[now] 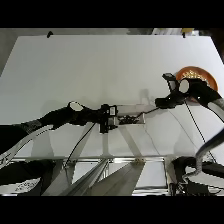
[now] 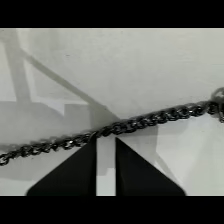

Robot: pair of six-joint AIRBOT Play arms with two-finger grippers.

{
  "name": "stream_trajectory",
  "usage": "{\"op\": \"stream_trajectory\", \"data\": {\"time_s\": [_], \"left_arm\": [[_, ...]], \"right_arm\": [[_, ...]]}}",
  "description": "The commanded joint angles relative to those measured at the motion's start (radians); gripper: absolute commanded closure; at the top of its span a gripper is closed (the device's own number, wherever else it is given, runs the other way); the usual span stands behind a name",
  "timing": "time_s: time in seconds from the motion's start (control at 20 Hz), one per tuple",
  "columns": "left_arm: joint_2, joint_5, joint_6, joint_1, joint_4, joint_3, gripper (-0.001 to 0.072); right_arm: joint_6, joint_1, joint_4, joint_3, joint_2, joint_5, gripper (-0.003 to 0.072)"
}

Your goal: Fold the box and place the chain.

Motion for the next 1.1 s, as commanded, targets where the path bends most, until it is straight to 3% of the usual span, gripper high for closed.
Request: {"op": "stream_trajectory", "data": {"time_s": [0.0,0.45,0.55,0.6,0.8,1.05], "left_arm": [[0.0,0.0,0.0,0.0,0.0,0.0,0.054],[0.0,0.0,0.0,0.0,0.0,0.0,0.054],[0.0,0.0,0.0,0.0,0.0,0.0,0.054],[0.0,0.0,0.0,0.0,0.0,0.0,0.054],[0.0,0.0,0.0,0.0,0.0,0.0,0.054],[0.0,0.0,0.0,0.0,0.0,0.0,0.054]], "right_arm": [[-0.009,0.003,-0.009,-0.001,0.01,0.009,0.0675],[-0.038,0.014,0.039,-0.001,0.209,0.027,0.0668],[-0.037,0.014,0.039,-0.001,0.191,0.018,0.0424],[-0.036,0.014,0.038,-0.002,0.179,0.002,0.0397],[-0.024,0.014,0.038,-0.015,0.11,-0.076,0.0397],[-0.025,0.014,0.035,-0.016,0.011,-0.073,0.0391]]}}
